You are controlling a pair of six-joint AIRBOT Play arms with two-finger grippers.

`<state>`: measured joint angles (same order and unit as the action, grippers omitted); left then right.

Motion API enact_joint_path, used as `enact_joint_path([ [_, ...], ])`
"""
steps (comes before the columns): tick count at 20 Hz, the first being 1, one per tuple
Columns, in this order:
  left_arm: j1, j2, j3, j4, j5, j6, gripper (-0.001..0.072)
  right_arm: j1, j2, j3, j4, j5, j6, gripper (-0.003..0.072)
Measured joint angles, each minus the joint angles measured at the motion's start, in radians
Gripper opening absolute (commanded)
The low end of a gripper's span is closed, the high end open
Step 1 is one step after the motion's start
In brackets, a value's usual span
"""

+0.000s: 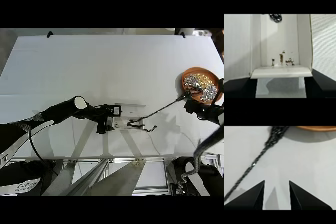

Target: Fold the box and place the chain.

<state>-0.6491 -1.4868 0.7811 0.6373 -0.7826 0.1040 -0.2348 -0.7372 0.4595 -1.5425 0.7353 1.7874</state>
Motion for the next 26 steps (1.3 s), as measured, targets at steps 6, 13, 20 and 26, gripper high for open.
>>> enact_joint_path([
  [6,0.000,0.000,0.000,0.000,0.000,0.000,0.0252,-0.048,-0.217,0.023,-0.024,-0.236,0.130,0.0280],
  [13,0.000,0.000,0.000,0.000,0.000,0.000,0.0252,-0.055,-0.361,0.036,-0.025,-0.435,0.179,0.0244],
  [20,0.000,0.000,0.000,0.000,0.000,0.000,0.0252,-0.041,-0.433,0.039,-0.012,-0.529,0.185,0.0224],
  [26,0.000,0.000,0.000,0.000,0.000,0.000,0.0252,-0.021,-0.466,0.039,-0.004,-0.586,0.187,0.0148],
])
